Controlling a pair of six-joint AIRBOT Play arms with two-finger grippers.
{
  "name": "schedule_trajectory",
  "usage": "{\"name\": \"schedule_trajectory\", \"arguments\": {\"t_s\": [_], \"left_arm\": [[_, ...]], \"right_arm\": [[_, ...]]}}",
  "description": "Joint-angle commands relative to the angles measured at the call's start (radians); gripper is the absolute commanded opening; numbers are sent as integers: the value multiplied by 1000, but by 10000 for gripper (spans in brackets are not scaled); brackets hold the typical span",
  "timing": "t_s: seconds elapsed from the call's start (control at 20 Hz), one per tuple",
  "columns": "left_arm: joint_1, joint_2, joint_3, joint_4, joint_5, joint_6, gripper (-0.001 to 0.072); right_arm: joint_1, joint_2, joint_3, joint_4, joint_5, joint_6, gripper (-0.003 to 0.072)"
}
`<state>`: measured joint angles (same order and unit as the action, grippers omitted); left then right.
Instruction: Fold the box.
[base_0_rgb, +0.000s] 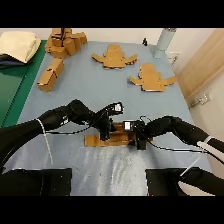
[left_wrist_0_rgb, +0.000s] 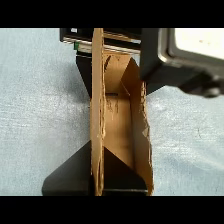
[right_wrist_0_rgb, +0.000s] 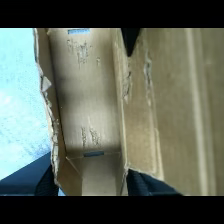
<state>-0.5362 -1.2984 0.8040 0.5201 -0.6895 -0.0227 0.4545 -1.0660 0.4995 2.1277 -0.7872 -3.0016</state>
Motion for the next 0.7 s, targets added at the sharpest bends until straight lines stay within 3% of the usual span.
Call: {"name": "schedule_trajectory", "arguments": {"t_s": [0.0,0.05,0.1,0.15,0.2,0.35,0.45,0.6,0.65], "left_arm": [[0,0,1,0,0,0,16],[0,0,1,1,0,-2,18],[2,1,1,4,0,-2,238],[2,3,1,4,2,-4,539],[2,9,1,4,3,-4,652],[24,55,1,105,1,-95,654],[67,124,1,284,-16,-373,654],[143,221,1,463,-208,-813,650],[161,235,1,468,-299,-933,517]], "right_arm": [[1,-1,0,0,1,0,459],[1,-1,0,0,1,0,460],[1,-1,0,0,1,0,459],[1,-1,0,0,1,0,459],[1,-1,0,0,1,0,460],[1,-1,0,0,1,0,459],[1,-1,0,0,1,0,460],[0,-1,0,0,1,0,459],[1,-1,0,0,1,0,460]]}}
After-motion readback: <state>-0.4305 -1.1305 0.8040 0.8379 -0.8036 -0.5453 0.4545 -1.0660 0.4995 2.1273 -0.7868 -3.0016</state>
